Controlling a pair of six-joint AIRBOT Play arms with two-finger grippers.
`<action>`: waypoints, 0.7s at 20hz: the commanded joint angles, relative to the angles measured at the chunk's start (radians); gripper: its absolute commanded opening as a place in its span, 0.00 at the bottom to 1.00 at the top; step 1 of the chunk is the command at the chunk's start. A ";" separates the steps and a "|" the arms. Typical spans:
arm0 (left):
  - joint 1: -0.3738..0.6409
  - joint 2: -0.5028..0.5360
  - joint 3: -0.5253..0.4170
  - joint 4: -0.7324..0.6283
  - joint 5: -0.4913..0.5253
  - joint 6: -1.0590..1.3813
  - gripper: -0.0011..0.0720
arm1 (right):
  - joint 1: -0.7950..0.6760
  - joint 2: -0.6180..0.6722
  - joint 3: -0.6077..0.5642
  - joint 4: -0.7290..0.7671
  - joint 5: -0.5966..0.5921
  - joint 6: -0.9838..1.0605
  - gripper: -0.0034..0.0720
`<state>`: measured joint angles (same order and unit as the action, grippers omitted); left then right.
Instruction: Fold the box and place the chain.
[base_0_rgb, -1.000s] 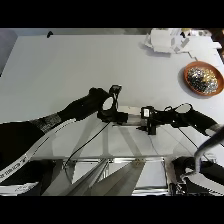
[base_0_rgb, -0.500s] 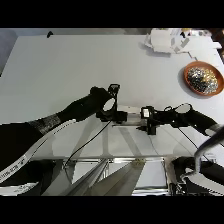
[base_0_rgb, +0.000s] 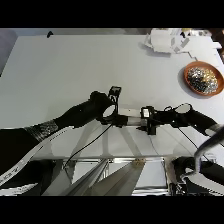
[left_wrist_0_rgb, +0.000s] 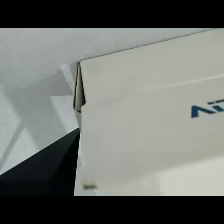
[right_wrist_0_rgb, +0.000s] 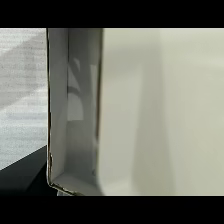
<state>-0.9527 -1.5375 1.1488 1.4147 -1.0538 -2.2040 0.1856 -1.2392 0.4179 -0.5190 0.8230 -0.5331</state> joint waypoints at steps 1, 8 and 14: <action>-0.022 0.002 -0.013 0.002 0.010 -0.005 0.64 | 0.000 0.001 0.000 0.000 0.000 0.001 0.58; -0.046 0.023 -0.030 0.025 0.008 -0.023 0.64 | 0.000 0.001 0.000 0.000 0.000 0.001 0.58; -0.046 0.088 -0.032 0.098 0.006 -0.067 0.64 | 0.000 0.001 0.000 0.000 0.000 0.001 0.58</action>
